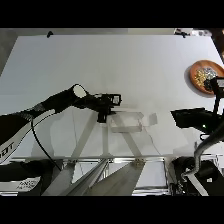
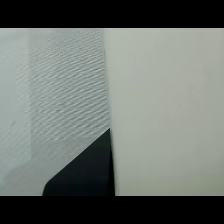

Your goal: Fold the box and place the chain.

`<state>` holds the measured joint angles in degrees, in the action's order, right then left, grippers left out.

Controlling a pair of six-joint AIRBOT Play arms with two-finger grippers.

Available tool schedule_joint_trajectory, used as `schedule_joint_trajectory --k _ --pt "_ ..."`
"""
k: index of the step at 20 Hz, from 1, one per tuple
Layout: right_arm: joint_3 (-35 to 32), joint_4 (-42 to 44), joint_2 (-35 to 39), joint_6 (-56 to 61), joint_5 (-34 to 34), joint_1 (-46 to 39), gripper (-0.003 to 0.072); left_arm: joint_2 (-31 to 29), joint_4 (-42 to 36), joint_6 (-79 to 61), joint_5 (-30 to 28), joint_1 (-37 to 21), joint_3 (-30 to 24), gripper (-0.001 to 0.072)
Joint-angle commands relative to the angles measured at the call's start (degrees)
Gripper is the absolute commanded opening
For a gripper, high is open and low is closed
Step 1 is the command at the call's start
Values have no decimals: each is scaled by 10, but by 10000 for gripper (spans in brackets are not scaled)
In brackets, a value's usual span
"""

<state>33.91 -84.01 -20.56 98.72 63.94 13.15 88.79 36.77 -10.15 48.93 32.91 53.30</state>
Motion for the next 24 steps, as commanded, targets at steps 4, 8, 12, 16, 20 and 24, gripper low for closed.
schedule_joint_trajectory --k 4,8,12,16,20,24 --pt "1 0 0 0 -1 0 479 0 -3 -14 7 0 0 7" --pt "1 0 0 0 -1 0 479 0 -3 -10 -9 0 0 8" --pt "1 0 0 0 -1 0 479 0 -3 29 -22 0 0 10" --pt "1 0 0 0 -1 0 479 0 -3 29 -22 0 0 10" --pt "1 0 0 0 -1 0 479 0 -3 42 -21 0 0 10" --pt "1 0 0 -2 -1 0 479 0 -3 57 -16 0 0 13"
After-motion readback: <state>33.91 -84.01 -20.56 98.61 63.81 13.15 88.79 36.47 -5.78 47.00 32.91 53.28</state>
